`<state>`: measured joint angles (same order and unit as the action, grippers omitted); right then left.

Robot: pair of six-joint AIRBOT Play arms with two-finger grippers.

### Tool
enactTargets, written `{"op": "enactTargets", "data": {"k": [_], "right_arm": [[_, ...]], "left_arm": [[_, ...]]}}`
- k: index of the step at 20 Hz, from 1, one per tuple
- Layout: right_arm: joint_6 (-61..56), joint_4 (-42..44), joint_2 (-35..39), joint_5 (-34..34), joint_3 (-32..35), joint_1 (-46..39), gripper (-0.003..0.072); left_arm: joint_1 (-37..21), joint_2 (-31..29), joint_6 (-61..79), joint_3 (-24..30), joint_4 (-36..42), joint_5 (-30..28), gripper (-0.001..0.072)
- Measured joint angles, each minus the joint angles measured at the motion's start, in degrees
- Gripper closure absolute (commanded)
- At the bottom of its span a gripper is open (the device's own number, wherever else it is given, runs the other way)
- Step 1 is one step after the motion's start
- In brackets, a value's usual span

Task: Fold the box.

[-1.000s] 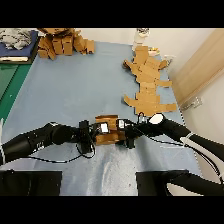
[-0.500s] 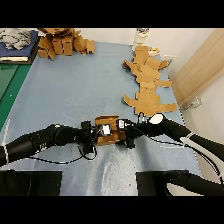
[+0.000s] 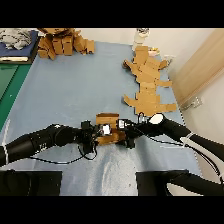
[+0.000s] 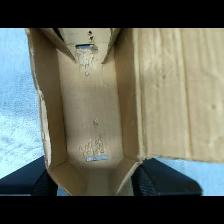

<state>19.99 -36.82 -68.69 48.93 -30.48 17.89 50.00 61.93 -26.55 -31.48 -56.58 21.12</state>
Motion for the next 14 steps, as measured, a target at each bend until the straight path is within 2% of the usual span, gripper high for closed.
{"op": "enactTargets", "data": {"k": [6,7,8,9,12,14], "right_arm": [[0.00,0.02,0.00,0.00,0.00,0.00,0.0080],[0.00,0.04,0.00,0.00,0.00,0.00,0.0080],[0.00,0.04,0.00,0.00,0.00,0.00,0.0080],[-0.02,0.02,0.00,0.00,0.00,0.02,0.0080],[-0.02,-0.11,0.00,0.11,0.00,0.04,0.0080],[-0.02,-0.28,0.00,0.11,0.00,0.04,0.0080]], "left_arm": [[0.00,0.00,-0.07,0.00,0.00,-0.17,0.0272],[0.00,0.00,-0.07,0.00,0.00,-0.15,0.0292],[0.00,0.00,-0.09,0.00,0.00,-0.17,0.0478],[0.00,0.00,-0.07,0.00,-0.15,-0.22,0.0573],[-0.31,-0.66,-0.42,-0.15,-0.81,-0.07,0.0695],[-0.61,-1.79,-2.38,-0.44,-1.97,1.31,0.0695]]}}
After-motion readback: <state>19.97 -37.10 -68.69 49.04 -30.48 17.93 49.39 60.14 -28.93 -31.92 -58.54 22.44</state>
